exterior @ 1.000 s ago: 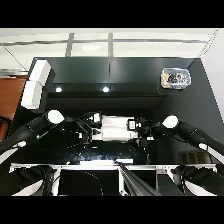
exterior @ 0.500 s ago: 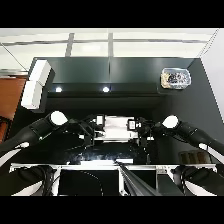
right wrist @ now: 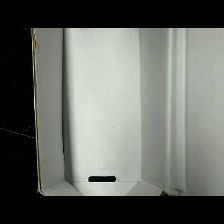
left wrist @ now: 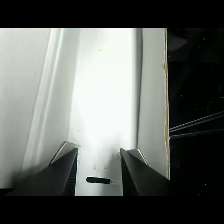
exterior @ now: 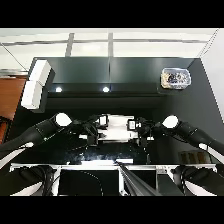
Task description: Fold the box and place the chain.
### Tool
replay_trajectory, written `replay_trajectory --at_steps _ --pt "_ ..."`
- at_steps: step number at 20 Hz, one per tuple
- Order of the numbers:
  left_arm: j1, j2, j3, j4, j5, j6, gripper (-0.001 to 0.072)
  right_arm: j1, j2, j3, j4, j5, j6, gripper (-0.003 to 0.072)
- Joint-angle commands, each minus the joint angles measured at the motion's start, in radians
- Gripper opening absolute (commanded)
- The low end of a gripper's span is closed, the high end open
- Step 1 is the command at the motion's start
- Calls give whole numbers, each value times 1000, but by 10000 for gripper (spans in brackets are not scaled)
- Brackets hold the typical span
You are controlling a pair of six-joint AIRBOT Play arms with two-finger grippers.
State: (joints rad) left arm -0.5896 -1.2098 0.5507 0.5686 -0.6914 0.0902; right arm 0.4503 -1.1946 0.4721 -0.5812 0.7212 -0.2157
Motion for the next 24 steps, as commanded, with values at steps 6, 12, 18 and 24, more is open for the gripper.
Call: replay_trajectory --at_steps 6,12,18,24 --pt "7 20 2 34 16 -26 33 0 0 -1 0 0 1 468" --pt "359 185 1 245 -29 -728 33 0 0 -1 0 0 2 468" --pt "743 143 -42 224 -346 -1191 33 0 0 -1 0 0 2 468" --pt "711 -38 -145 83 -386 -1264 32 0 0 -1 0 0 2 468"
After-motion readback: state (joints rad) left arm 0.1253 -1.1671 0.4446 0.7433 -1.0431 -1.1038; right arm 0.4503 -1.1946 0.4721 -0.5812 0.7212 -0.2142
